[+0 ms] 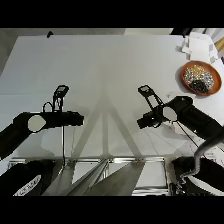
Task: Fold the box and place the chain.
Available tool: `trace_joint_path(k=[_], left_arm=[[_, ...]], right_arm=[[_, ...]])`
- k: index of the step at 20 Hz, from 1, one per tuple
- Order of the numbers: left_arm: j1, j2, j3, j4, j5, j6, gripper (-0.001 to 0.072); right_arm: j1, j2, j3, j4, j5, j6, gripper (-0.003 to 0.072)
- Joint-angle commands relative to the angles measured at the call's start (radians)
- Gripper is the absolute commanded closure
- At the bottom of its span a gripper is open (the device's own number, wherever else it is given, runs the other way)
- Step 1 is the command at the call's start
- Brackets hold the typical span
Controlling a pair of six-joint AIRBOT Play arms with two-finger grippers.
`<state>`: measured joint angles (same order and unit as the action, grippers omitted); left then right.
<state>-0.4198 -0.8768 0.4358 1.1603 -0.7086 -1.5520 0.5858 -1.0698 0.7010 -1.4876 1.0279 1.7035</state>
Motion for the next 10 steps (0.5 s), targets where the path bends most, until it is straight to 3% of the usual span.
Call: trace_joint_path(k=[1, 6, 10], left_arm=[[0.000, 0.001, 0.001, 0.000, 0.000, 0.000, 0.0699], [0.000, 0.001, 0.000, 0.000, 0.000, 0.000, 0.0699], [0.000, 0.001, 0.000, 0.000, 0.000, 0.000, 0.0699]], right_arm=[[0.001, 0.001, 0.000, 0.000, 0.000, 0.000, 0.0674], [-0.021, 0.001, 0.006, -0.034, 0.021, 0.007, 0.0674], [-0.219, 0.001, 0.071, -0.071, 0.127, 0.010, 0.0674]])
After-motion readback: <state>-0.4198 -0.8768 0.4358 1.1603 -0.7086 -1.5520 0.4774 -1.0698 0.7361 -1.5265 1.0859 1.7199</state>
